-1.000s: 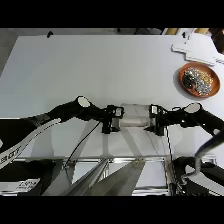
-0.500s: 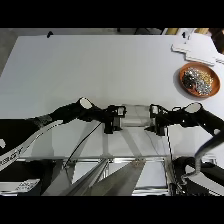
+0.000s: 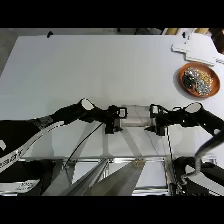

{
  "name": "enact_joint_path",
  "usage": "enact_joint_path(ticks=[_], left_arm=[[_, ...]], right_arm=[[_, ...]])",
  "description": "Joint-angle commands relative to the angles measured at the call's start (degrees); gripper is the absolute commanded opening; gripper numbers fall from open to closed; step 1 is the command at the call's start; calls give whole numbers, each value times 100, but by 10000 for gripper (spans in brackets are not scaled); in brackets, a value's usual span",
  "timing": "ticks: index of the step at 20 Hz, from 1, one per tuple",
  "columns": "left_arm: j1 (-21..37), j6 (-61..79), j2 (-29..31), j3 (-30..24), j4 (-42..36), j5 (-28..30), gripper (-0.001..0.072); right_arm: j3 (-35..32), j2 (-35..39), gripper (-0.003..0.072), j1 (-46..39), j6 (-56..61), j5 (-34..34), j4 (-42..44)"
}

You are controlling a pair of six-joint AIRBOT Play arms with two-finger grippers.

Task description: Fold the box and place the chain.

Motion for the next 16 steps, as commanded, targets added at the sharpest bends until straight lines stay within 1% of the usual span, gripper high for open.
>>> enact_joint_path(ticks=[1, 7, 10, 11, 12, 13, 15, 16], left_arm=[[-7, 13, -4, -4, 35, -2, 138], [-7, 13, -4, -4, 35, -2, 138], [-7, 13, -4, -4, 35, -2, 138], [-7, 13, -4, -4, 33, -2, 138], [-9, 13, -4, -4, 35, -2, 138], [-9, 13, -4, -4, 35, -2, 138], [-9, 13, -4, -4, 35, -2, 138], [-11, 13, -4, -4, 33, -2, 138]], right_arm=[[-2, 0, 343, 7, 2, -2, 4], [-2, 0, 342, 7, 2, -22, 122], [-2, 4, 341, 7, 0, 111, 157], [0, 37, 412, 7, 0, 138, 138], [2, 101, 626, 7, 0, 90, 118], [2, 179, 711, 4, 13, 28, 107], [2, 446, 711, 0, 409, 81, -286], [2, 660, 711, 0, 793, 127, -680]])
